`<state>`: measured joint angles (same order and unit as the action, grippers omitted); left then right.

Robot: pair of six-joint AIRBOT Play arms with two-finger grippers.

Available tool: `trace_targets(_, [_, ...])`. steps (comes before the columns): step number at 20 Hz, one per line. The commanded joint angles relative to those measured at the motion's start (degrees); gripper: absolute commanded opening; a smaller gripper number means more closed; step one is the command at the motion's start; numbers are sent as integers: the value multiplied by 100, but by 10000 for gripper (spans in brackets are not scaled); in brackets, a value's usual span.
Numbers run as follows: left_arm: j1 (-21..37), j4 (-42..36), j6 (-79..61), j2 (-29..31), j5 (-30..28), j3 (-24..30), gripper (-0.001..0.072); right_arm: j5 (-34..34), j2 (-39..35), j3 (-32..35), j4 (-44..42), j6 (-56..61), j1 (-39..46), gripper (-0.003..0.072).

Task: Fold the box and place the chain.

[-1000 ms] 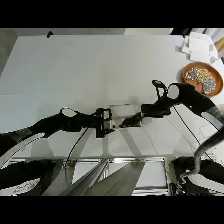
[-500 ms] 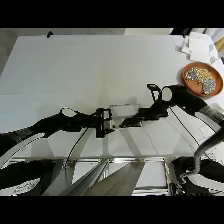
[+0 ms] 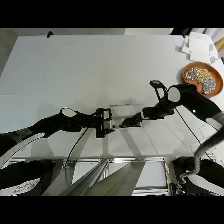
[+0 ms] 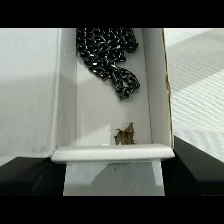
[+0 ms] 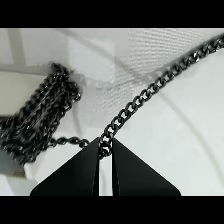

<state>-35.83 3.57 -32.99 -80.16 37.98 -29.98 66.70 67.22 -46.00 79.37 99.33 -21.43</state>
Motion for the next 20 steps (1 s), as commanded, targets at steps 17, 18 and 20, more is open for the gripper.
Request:
trace_targets(17, [2,2,-2,0,0,0,69,-1322,-1727,-2,-1193,-984,-1241,13])
trace_targets(18, [2,2,-2,0,0,0,69,-1432,-1727,-2,-1196,-981,-1355,13])
trace_targets(20, [2,2,-2,0,0,0,69,-1563,-1727,-2,-1196,-979,-1510,13])
